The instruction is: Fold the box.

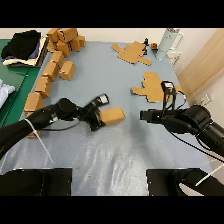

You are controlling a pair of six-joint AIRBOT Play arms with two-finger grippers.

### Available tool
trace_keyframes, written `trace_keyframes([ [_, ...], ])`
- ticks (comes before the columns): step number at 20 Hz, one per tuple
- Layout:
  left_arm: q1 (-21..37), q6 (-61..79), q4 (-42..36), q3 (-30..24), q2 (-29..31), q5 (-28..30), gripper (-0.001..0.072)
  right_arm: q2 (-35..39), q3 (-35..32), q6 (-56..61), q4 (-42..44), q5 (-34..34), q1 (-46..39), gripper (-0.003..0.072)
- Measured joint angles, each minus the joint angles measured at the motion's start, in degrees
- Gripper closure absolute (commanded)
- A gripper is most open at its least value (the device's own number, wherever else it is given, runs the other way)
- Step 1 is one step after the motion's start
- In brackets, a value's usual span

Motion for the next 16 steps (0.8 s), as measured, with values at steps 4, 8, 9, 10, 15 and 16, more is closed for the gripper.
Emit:
trace_keyframes([
  [4,10.97,-11.50,4.44,0.00,1.05,7.96,0.0254,0.00,0.00,1.51,-1.66,0.00,-2.82,0.0683],
  [8,20.96,-17.29,6.16,0.09,0.39,13.14,0.0253,0.00,0.00,2.05,-2.82,0.02,-3.61,0.0683],
  [9,22.40,-17.97,6.40,0.13,-0.09,14.43,0.0254,0.00,0.00,2.08,-3.02,0.07,-3.65,0.0683],
  [10,23.50,-18.43,6.60,0.15,-0.66,15.96,0.0254,0.00,0.00,2.10,-3.17,0.26,-3.74,0.0683],
  [15,26.05,-20.06,6.58,2.05,-5.20,22.62,0.0254,0.00,0.00,2.29,-3.58,1.97,-3.87,0.0683],
  [16,26.12,-20.65,6.58,2.93,-6.40,23.32,0.0253,0.00,0.00,2.29,-3.65,2.21,-3.89,0.0683],
])
